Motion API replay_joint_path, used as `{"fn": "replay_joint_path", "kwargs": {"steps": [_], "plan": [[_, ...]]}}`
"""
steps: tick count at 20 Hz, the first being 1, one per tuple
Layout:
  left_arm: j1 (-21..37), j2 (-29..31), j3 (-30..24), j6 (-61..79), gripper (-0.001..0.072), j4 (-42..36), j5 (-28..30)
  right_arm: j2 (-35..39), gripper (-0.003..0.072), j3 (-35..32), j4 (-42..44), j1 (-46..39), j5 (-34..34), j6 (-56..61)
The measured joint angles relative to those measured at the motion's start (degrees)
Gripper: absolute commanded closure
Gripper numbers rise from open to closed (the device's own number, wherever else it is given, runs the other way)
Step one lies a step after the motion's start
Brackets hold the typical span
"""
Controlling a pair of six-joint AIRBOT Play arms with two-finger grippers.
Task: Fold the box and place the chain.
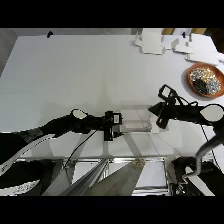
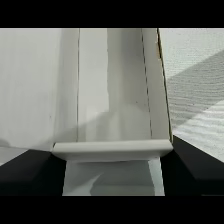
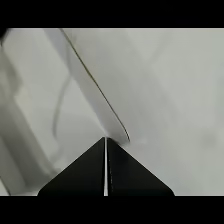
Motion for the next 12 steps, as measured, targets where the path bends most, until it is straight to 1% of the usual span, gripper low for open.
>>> {"fn": "replay_joint_path", "kwargs": {"steps": [2,3,4,8,12], "plan": [[0.0,0.0,0.0,0.0,0.0501,0.0,0.02,0.37,0.058,0.28,-9.35,-0.02,3.45,-1.07],[0.0,0.0,0.0,0.0,0.0501,0.0,0.0,0.15,0.055,0.22,-11.37,-0.02,4.46,-2.1],[0.0,0.0,0.0,0.0,0.0501,0.0,0.0,-0.33,0.0549,-0.07,-12.17,-0.02,5.29,-4.04],[0.0,0.0,0.0,0.0,0.0501,0.0,0.0,-3.82,0.0549,-1.6,-9.33,0.0,7.08,-13.88],[0.0,0.0,0.0,0.0,0.0501,0.0,0.0,-7.45,0.0555,-2.14,-5.46,-0.02,7.74,-20.11]]}}
